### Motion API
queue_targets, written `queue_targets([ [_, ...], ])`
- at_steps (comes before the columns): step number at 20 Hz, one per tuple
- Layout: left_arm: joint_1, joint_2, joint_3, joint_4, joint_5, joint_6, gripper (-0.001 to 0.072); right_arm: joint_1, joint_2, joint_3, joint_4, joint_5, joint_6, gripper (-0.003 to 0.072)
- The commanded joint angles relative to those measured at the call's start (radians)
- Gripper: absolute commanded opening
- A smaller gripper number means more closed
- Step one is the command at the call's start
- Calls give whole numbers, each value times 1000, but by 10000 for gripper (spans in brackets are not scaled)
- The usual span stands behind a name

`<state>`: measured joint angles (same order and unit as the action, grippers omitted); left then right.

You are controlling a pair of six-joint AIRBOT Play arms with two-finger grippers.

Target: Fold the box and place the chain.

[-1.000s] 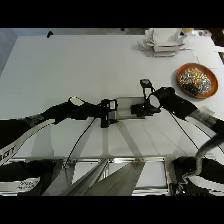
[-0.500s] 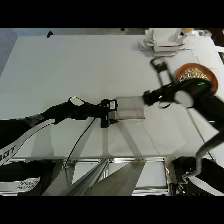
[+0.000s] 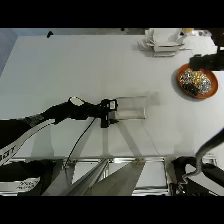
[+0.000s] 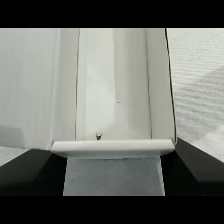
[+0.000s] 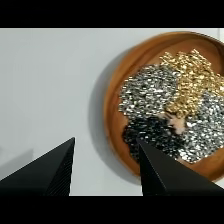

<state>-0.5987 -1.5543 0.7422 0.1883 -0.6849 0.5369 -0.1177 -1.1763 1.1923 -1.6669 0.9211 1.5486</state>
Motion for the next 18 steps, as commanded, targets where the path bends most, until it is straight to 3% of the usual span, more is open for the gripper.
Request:
queue_targets([
  [1,0,0,0,0,0,0,16,-173,-148,23,7,-6,-18,398],
  [4,0,0,0,0,0,0,16,-237,-236,23,90,56,-123,398],
  [8,0,0,0,0,0,0,16,-242,-320,23,104,54,-143,388],
  [10,0,0,0,0,0,0,16,-242,-362,23,104,60,-143,284],
  [18,0,0,0,0,0,0,16,-242,-425,23,109,28,-143,284],
])
